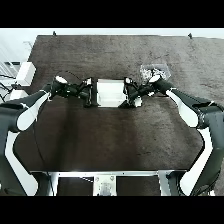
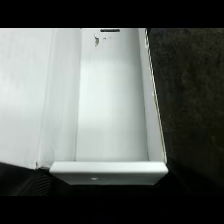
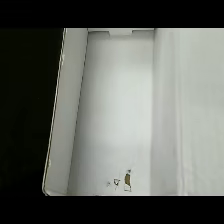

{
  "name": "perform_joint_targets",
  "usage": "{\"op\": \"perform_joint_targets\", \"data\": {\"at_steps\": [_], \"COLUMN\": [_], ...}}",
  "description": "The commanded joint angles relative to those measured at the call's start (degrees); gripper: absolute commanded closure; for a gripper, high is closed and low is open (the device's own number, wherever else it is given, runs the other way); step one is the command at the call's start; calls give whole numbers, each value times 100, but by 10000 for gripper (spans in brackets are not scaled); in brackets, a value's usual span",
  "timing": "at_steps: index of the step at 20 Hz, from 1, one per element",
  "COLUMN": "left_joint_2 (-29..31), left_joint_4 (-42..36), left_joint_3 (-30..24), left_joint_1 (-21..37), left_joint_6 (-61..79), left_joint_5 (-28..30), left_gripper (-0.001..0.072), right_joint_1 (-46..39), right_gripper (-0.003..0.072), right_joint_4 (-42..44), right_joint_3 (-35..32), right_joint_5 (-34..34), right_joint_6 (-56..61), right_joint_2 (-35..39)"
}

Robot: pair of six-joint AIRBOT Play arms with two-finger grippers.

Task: Fold the box and place the chain.

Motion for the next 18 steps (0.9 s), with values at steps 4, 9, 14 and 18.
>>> {"op": "perform_joint_targets", "data": {"at_steps": [4,9,14,18], "left_joint_2": [-79,-87,-313,-348], "left_joint_4": [-188,-212,-372,-369], "left_joint_3": [7,4,164,208], "left_joint_1": [-39,-76,-76,-98], "left_joint_6": [168,308,293,321], "left_joint_5": [118,184,127,76], "left_gripper": [-9,-8,-7,-7], "right_joint_1": [7,7,7,7], "right_gripper": [97,97,97,97], "right_joint_4": [2,2,2,2], "right_joint_3": [-2,-2,-2,-2], "right_joint_5": [9,9,9,9], "right_joint_6": [-2,-2,-2,0], "right_joint_2": [-2,-2,-2,-2]}}
